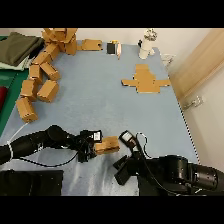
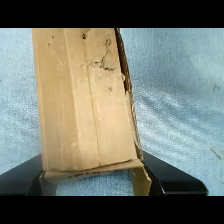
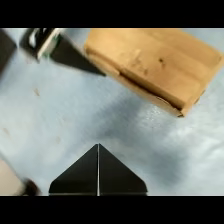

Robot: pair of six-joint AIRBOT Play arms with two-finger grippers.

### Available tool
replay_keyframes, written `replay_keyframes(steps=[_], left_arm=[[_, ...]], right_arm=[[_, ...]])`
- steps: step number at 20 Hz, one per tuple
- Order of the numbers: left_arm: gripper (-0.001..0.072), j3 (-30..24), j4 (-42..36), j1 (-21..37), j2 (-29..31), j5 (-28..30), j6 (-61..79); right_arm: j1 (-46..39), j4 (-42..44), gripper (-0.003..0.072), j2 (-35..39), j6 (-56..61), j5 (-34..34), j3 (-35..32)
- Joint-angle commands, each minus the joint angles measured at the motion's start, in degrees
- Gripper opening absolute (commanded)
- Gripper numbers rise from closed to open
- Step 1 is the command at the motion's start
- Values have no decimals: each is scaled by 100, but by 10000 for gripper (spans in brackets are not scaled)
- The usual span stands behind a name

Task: Fold the box.

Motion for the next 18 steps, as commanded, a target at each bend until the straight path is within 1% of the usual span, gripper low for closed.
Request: replay_keyframes(steps=[1, 2, 4, 6, 10, 13, 15, 18], left_arm=[[607, 4, 0, 0, -2, 0, -2], [607, 4, 0, 0, -2, 0, -2], [607, 4, 0, 0, -2, 0, -2], [607, 4, 0, -2, -2, 0, -2], [608, 4, 0, 0, -2, 0, -2], [607, 4, 0, 0, -2, 0, -2], [607, 4, 0, -2, -2, 0, -2], [607, 4, 0, -2, -2, 0, -2]], right_arm=[[-289, 229, 1, 72, 2155, 1908, -264], [-450, 229, 1, 116, 2192, 1980, -256], [-850, 227, 1, 275, 2358, 1753, -264], [-1325, 229, 1, 413, 2599, 1781, -264], [-2017, 251, 1, 459, 2625, 1722, -269], [-2068, 267, 1, 249, 2627, 1578, -275], [-1965, 586, 1, -76, 2621, 1716, -278], [-1641, 634, 0, -525, 2625, 1985, -275]])
